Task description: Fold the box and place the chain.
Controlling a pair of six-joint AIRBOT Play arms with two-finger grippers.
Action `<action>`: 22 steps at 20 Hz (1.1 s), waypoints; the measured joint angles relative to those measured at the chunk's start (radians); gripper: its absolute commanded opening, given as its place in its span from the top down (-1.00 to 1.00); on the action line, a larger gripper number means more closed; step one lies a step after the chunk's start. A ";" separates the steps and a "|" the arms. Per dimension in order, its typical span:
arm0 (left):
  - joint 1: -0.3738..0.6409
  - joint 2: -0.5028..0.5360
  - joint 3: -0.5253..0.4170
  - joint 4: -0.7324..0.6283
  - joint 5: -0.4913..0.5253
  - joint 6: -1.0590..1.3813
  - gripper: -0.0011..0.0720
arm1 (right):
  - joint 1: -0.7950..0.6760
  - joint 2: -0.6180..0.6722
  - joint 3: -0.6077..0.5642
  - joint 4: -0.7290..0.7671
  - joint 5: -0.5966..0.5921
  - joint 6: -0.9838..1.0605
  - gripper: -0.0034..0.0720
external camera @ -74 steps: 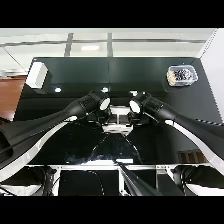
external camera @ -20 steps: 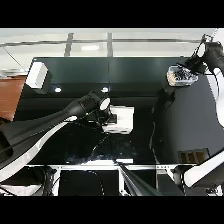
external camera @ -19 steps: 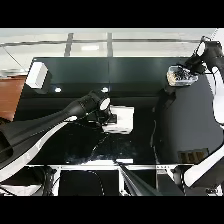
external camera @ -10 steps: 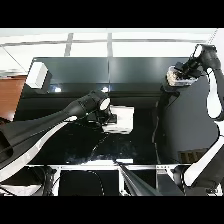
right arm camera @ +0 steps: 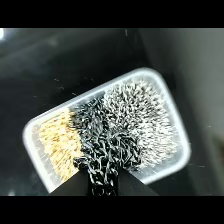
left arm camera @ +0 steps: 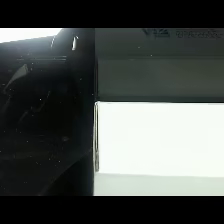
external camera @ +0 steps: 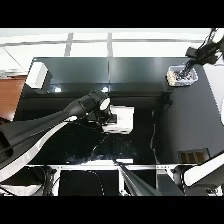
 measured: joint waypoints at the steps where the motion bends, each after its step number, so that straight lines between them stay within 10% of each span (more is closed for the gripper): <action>1: 0.000 0.000 0.000 0.000 0.000 0.000 0.90 | 0.001 0.048 0.000 0.000 0.016 -0.027 0.87; 10: 0.000 0.000 0.000 -0.006 0.000 0.000 0.90 | 0.043 0.510 -0.124 0.181 0.175 -0.149 0.87; 17: 0.000 0.000 0.000 -0.020 0.009 0.000 0.90 | 0.218 0.853 -0.507 0.336 0.329 -0.200 0.87; 22: 0.000 0.000 0.000 -0.023 0.023 0.000 0.90 | 0.401 0.939 -0.777 0.525 0.228 -0.209 0.87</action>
